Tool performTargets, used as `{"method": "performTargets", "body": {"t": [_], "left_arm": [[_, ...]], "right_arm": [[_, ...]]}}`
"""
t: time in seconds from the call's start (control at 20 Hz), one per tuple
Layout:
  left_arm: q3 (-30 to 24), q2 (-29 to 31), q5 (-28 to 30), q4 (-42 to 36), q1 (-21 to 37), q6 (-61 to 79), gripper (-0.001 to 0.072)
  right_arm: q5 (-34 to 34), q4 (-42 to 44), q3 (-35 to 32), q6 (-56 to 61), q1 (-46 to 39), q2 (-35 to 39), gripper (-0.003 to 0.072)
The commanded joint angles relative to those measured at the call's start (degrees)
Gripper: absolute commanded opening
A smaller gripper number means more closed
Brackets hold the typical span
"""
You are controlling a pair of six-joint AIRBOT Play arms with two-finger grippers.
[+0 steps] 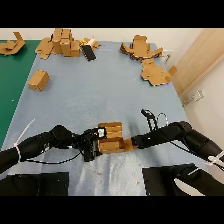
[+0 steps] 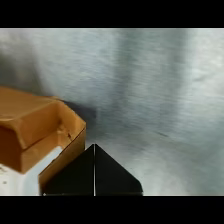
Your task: Fold the box.
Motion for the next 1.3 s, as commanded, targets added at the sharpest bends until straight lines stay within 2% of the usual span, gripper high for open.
{"method": "performTargets", "body": {"t": [0.0, 0.1, 0.2, 0.25, 0.7, 0.75, 0.8, 1.1, 1.25], "left_arm": [[0.04, 0.0, 0.0, 0.02, 0.04, 0.0, 0.0439], [0.04, 0.02, 0.0, 0.02, 0.04, 0.0, 0.0439], [0.04, 0.02, 0.0, 0.02, 0.04, 0.0, 0.0439], [0.04, 0.02, 0.0, 0.02, 0.04, 0.0, 0.0439], [0.04, 0.02, 0.0, 0.02, 0.07, 0.0, 0.0439], [0.04, 0.0, 0.0, 0.02, 0.04, 0.0, 0.0439], [0.04, 0.0, -0.02, 0.02, 0.04, 0.0, 0.0439], [0.04, 0.0, 0.0, 0.02, 0.04, 0.0, 0.0439], [0.04, 0.0, 0.0, 0.02, 0.04, 0.0, 0.0439]], "right_arm": [[-0.02, 5.27, 1.44, -1.77, 1.88, 1.44, 0.0004], [0.09, 6.23, 1.79, -1.77, 3.3, 2.27, 0.0006], [0.17, 6.43, 1.79, -1.77, 4.2, 2.36, 0.0132], [0.17, 6.45, 1.79, -1.73, 4.22, 2.38, 0.0165], [-0.48, 5.29, 4.04, -1.6, 4.22, 3.1, 0.0179], [-0.48, 5.29, 4.04, -1.57, 4.22, 2.97, 0.0302], [-0.46, 5.29, 4.02, -1.57, 4.24, 2.89, 0.038], [0.5, 4.61, 6.14, 0.07, 5.75, -0.63, 0.0376], [0.17, -2.89, 8.87, 9.22, 11.69, -3.98, 0.0376]]}}
